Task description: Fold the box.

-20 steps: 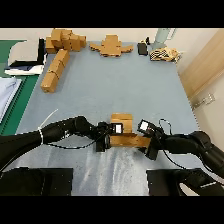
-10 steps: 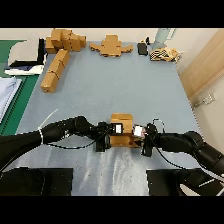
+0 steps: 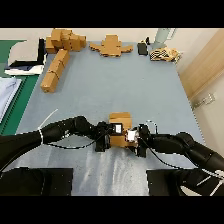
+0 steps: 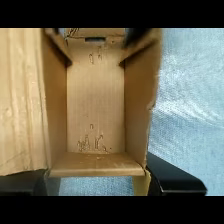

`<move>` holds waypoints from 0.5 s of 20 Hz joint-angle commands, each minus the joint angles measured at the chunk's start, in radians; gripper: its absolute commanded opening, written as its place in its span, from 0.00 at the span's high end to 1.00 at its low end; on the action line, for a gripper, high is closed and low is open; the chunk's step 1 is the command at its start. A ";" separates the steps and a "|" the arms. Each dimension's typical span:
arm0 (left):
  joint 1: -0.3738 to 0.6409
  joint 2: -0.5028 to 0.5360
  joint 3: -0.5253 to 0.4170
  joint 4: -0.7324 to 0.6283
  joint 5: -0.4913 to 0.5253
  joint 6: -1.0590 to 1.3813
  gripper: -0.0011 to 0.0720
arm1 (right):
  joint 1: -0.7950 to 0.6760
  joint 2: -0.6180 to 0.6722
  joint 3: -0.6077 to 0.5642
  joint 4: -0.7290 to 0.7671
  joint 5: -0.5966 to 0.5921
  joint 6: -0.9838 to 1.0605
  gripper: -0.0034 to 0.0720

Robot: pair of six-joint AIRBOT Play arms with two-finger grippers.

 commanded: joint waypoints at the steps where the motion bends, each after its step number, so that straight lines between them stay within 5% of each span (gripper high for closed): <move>1: 0.000 0.000 0.001 0.000 0.000 -0.002 0.50 | 0.009 -0.017 0.000 0.014 0.025 -0.001 0.09; 5: 0.000 0.000 0.001 0.000 0.000 -0.002 0.50 | 0.008 -0.002 0.004 -0.012 -0.023 0.106 0.12; 7: 0.000 0.000 0.001 0.000 0.000 -0.002 0.50 | 0.008 0.052 0.037 -0.164 -0.149 0.327 0.42; 9: 0.000 0.000 0.001 0.000 0.000 -0.002 0.50 | 0.008 0.134 0.106 -0.436 -0.337 0.736 0.49; 10: 0.000 0.000 0.001 0.000 0.000 -0.002 0.50 | 0.008 0.169 0.137 -0.576 -0.433 0.922 0.68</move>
